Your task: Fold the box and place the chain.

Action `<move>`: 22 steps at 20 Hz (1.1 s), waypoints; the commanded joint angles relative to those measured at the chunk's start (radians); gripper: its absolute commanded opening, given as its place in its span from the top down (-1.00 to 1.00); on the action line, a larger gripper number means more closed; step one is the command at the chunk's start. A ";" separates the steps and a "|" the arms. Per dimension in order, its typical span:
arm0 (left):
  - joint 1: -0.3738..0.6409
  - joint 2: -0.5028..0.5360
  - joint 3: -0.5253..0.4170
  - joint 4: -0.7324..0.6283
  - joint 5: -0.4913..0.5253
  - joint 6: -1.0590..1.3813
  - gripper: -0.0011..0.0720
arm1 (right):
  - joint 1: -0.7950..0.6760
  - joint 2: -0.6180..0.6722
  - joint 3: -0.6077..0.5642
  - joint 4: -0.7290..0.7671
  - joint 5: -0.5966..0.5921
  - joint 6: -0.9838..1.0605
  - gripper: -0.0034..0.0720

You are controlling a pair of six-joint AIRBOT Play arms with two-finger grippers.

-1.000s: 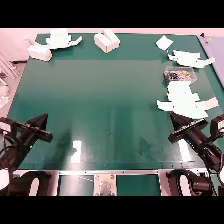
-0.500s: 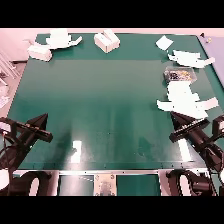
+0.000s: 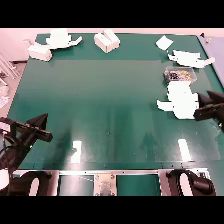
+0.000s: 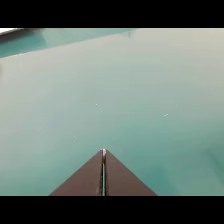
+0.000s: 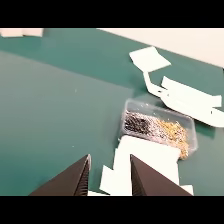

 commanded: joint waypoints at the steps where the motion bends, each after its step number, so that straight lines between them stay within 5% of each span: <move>1: 0.001 0.001 0.000 0.000 0.022 0.000 0.91 | -0.100 -0.235 0.180 -0.049 0.181 0.005 0.05; 4: 0.001 0.001 0.000 0.000 0.025 0.000 0.91 | -0.230 -0.456 0.301 -0.053 0.340 -0.009 0.05; 6: 0.001 0.001 0.000 0.000 0.024 0.000 0.91 | -0.313 -0.565 0.347 -0.053 0.344 -0.001 0.05; 13: 0.001 0.001 0.000 -0.029 0.027 0.000 0.91 | -0.427 -0.626 0.364 -0.061 0.143 -0.043 0.04; 14: 0.001 0.001 0.000 -0.053 0.030 0.000 0.91 | -0.446 -0.637 0.375 -0.061 0.149 -0.041 -0.11; 22: 0.001 0.001 0.000 -0.080 0.030 0.000 0.91 | -0.638 -1.072 0.710 -0.075 0.549 0.045 -0.29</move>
